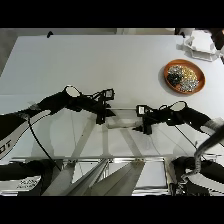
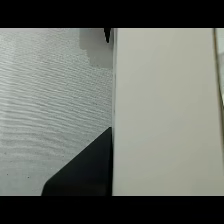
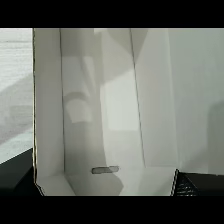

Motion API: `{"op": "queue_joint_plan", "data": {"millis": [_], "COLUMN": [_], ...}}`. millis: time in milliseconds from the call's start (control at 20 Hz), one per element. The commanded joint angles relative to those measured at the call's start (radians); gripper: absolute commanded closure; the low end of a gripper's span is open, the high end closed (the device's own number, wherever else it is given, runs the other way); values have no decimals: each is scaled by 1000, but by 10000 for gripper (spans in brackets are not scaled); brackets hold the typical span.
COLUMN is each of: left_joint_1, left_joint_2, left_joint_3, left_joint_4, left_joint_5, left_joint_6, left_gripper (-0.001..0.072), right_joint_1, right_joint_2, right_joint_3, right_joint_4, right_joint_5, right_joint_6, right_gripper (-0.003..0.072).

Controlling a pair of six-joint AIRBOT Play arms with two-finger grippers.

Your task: Fold the box and place the chain.

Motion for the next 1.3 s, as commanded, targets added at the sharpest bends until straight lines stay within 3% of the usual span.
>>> {"op": "queue_joint_plan", "data": {"millis": [0, 200, 300, 350, 850, 950, 1250], "left_joint_1": [0, 0, -1, 0, -1, -1, -1], "left_joint_2": [-1, -1, -1, -1, -1, -1, -1], "left_joint_3": [0, 0, 0, 0, 0, 0, 0], "left_joint_4": [0, 0, 0, 0, 0, 0, 0], "left_joint_5": [0, -1, -1, -1, -1, 0, 0], "left_joint_6": [0, 0, 0, 0, 0, 0, 0], "left_gripper": [697, 697, 697, 697, 697, 697, 697], "right_joint_1": [0, 0, 0, 0, 0, 0, 0], "right_joint_2": [1, 1, 1, 1, 1, 1, 1], "right_joint_3": [2, 2, 2, 2, 2, 2, 2], "right_joint_4": [2, -13, -19, -25, -37, -37, -36], "right_joint_5": [-14, -32, -35, -35, -34, -34, -34], "right_joint_6": [1, 0, 0, 0, 0, 0, 0], "right_gripper": [39, 44, 159, 175, 185, 312, 321]}}
